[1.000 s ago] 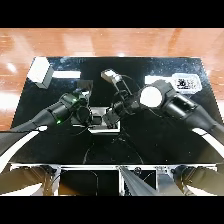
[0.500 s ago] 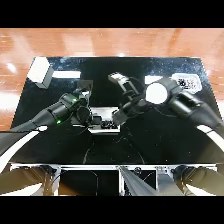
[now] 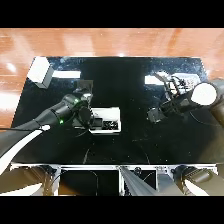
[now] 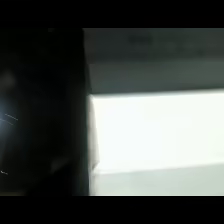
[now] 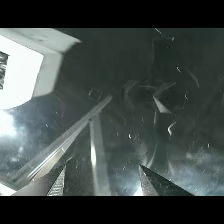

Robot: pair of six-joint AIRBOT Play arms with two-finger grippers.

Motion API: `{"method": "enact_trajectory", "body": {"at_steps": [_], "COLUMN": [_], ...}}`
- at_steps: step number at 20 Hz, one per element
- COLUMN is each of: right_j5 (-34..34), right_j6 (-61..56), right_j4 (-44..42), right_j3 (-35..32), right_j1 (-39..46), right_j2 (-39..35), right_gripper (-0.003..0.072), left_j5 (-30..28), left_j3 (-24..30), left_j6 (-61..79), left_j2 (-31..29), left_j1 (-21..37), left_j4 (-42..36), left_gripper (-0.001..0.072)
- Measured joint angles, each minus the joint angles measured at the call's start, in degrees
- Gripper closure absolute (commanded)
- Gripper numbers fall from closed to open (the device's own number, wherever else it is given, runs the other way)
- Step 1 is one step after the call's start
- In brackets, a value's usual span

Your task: Fold the box and place the chain.

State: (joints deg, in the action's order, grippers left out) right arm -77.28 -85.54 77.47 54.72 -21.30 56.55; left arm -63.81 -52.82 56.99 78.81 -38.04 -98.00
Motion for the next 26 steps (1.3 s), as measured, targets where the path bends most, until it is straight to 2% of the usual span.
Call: {"method": "enact_trajectory", "body": {"at_steps": [1, 5, 8, 9, 10, 14, 17, 20, 23, 26], "right_j5": [-0.09, 0.52, 2.01, 2.43, 3.61, 8.83, 12.11, 14.01, 13.20, 10.91], "right_j6": [0.00, -0.11, 0.09, 0.22, 0.42, 1.77, 4.79, 10.21, 17.84, 24.70], "right_j4": [-0.44, -2.32, -1.66, -1.11, -0.66, -1.73, -5.51, -8.55, -10.19, -11.61], "right_j3": [-0.87, -2.78, -3.32, -3.41, -3.43, -2.47, 2.82, 13.25, 25.24, 33.00], "right_j1": [0.46, 1.40, 1.62, 1.66, 1.68, 1.73, 1.55, 0.04, -2.56, -5.64], "right_j2": [-0.57, -1.60, -1.86, -1.90, -1.90, -1.11, 3.34, 13.40, 25.88, 33.79], "right_gripper": [0.0125, 0.0124, 0.0122, 0.0107, -0.0022, -0.0024, -0.0023, -0.0022, -0.0022, -0.0021], "left_j5": [0.98, -3.04, -5.60, -6.88, -8.50, -13.70, -14.62, -13.31, -12.81, -13.44], "left_j3": [-0.59, -3.41, -4.94, -5.11, -5.22, -2.27, 4.35, 11.04, 15.10, 16.76], "left_j6": [-0.04, 0.50, 3.80, 5.42, 7.41, 15.41, 19.26, 25.53, 35.10, 42.16], "left_j2": [0.04, -0.44, -3.10, -4.48, -6.36, -16.63, -27.34, -35.04, -37.11, -34.95], "left_j1": [0.04, 0.09, 0.28, 0.33, 0.42, 2.29, 10.34, 24.22, 35.63, 40.19], "left_j4": [0.28, 1.29, 2.47, 3.04, 3.78, 7.30, 9.62, 4.81, -6.64, -13.27], "left_gripper": [0.0197, 0.0192, 0.0197, 0.0197, 0.0197, 0.0198, 0.0199, 0.0198, 0.0198, 0.0198]}}
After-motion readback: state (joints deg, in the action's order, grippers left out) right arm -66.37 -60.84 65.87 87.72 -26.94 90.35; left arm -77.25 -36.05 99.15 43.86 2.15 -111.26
